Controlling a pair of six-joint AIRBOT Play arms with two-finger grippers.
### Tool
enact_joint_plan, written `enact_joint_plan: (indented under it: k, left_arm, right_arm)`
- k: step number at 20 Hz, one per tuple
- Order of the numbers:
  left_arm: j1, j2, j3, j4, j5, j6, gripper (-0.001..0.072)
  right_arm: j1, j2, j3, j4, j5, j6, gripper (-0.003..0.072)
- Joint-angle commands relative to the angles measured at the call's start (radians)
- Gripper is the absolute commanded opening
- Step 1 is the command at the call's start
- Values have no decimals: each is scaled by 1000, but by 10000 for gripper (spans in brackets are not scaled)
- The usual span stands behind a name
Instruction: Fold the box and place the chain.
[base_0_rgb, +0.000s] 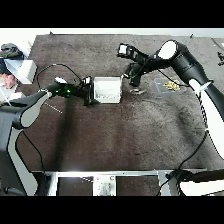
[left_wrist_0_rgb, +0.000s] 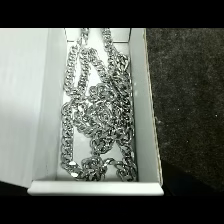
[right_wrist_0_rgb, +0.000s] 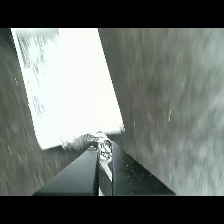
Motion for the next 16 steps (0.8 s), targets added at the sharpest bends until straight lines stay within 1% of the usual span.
enact_joint_plan:
  k: [1, 7, 14, 15, 16]
  left_arm:
    - [0, 0, 0, 0, 0, 0, 366]
    - [0, 0, 0, 0, 0, 0, 366]
    - [0, 0, 0, 0, 0, 0, 366]
    - [0, 0, 0, 0, 0, 0, 366]
    - [0, 0, 0, 0, 0, 0, 365]
  right_arm:
    - [68, 18, 0, 12, -52, 1, -23]
    - [125, 18, 0, 14, -117, 2, -23]
    - [125, 6, -2, 15, -108, 93, -22]
    - [124, -4, -2, -7, -90, 107, 62]
    - [123, -14, -2, -41, -76, 147, 308]
